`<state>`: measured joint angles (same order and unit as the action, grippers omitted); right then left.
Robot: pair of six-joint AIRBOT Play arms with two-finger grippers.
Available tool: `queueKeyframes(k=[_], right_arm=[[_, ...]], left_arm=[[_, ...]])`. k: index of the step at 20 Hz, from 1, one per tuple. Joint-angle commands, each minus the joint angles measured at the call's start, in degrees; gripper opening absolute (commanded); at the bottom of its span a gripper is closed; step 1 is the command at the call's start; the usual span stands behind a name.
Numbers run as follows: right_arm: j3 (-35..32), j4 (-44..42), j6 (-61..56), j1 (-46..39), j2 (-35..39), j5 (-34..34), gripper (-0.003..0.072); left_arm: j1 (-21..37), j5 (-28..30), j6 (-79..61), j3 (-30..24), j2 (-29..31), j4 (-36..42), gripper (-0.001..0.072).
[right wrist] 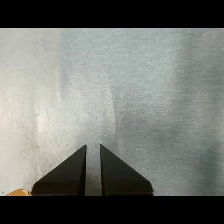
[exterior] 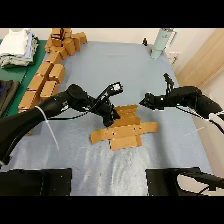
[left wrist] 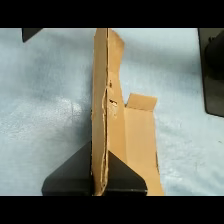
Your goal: Fold the box.
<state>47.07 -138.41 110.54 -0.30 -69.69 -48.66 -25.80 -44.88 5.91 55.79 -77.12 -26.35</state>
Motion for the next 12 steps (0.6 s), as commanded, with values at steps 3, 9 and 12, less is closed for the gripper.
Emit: queueKeyframes(k=[3, 9, 12], right_arm=[[0.04, 0.0, 0.09, 0.07, 0.0, 0.22, 0.0136], [0.04, 0.02, 0.15, 0.09, -0.02, 0.24, 0.0085], [0.04, 0.0, 0.55, 0.09, -0.02, 0.28, 0.0085]], left_arm=[[-0.28, 3.08, -5.05, -3.56, 1.33, -0.9, 0.0011], [-0.28, 2.6, -5.57, -3.8, -2.14, -0.7, 0.0011], [-0.28, 2.25, -5.99, -3.91, -3.13, -0.63, 0.0011]])
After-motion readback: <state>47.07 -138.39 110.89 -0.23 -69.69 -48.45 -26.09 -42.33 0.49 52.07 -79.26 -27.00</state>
